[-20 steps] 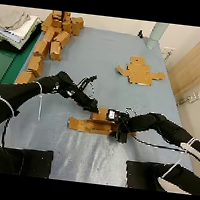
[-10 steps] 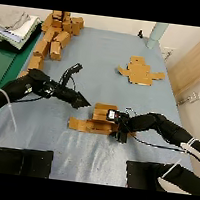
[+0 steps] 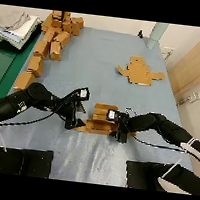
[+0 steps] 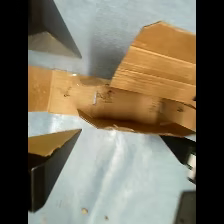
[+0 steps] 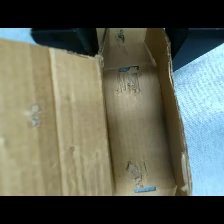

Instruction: Fold the box.

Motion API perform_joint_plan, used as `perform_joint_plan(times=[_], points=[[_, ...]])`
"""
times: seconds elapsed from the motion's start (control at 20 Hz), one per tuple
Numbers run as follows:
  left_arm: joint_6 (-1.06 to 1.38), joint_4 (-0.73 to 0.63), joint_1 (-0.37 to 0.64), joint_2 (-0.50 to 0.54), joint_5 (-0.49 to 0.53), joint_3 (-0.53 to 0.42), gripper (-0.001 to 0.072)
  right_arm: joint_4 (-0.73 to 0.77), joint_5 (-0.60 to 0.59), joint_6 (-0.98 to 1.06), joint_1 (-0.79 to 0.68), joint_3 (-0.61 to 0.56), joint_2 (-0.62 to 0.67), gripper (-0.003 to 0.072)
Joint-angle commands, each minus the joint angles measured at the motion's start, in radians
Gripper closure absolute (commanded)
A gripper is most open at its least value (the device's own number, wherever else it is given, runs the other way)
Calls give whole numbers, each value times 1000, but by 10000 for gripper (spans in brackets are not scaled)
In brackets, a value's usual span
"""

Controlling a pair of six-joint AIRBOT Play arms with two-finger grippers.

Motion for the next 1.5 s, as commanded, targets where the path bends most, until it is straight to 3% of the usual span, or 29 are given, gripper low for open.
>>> perform_joint_plan(times=[0.0, 0.5, 0.55, 0.6, 0.7, 0.95, 1.35, 1.4, 1.45], points=[[60, 49, -13, -7, 101, -48, 12, 1, 0, 0, 0, 0, 0, 225], [139, -46, -107, -140, 114, -49, 15, 0, 0, 0, 0, 0, 0, 225], [139, -57, -107, -143, 121, -49, 107, 0, 0, 0, 0, 0, 0, 226], [139, -63, -107, -143, 127, -49, 296, 0, 0, 0, 0, 0, 0, 225], [143, -64, -107, -143, 127, -49, 540, 0, 0, 0, 0, 0, 0, 226], [219, -158, -114, -144, 145, -49, 545, 0, 0, 0, 0, 0, 0, 225], [153, -51, -100, -142, 44, -62, 545, 0, 0, 0, 0, 0, 0, 226], [153, -48, -94, -142, 47, -62, 535, 0, 0, 0, 0, 0, 0, 226], [149, -47, -83, -142, 45, -61, 435, 0, 0, 0, 0, 0, 0, 226]])
